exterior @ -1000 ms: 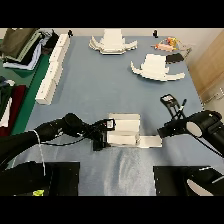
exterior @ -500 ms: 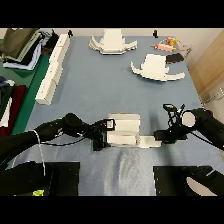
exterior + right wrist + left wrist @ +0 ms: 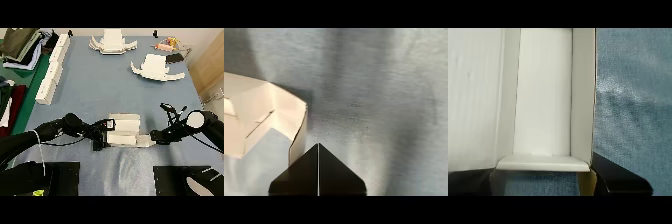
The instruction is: Fold the box.
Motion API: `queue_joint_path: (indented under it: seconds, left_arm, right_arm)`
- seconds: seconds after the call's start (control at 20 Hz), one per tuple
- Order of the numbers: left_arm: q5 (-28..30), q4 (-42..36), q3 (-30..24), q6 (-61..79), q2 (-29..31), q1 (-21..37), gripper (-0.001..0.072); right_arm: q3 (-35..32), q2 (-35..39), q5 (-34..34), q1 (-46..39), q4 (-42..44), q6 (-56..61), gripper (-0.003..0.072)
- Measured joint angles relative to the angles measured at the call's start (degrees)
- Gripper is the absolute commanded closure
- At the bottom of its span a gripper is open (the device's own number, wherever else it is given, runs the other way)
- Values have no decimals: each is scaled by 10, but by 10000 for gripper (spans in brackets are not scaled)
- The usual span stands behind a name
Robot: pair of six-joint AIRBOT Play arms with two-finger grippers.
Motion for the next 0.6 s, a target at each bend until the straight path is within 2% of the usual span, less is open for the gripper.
queue_joint_path:
  seconds: [0.15, 0.2, 0.25, 0.3, 0.6]
  left_arm:
    - [0, 0, 0, 0, 0, 0, 230]
    - [0, 0, 0, 0, 0, 0, 230]
    - [0, 0, 0, 0, 0, 0, 229]
    - [0, 0, 0, 0, 0, 0, 230]
    - [0, 0, 0, 0, 0, 0, 230]
  right_arm:
    - [0, 1, -2, 0, 48, -32, 666]
    - [0, 1, -3, 0, 60, -40, 546]
    - [0, 2, -5, 0, 70, -48, 347]
    - [0, 2, -5, 0, 78, -53, 318]
    - [0, 2, -12, 0, 109, -68, 319]
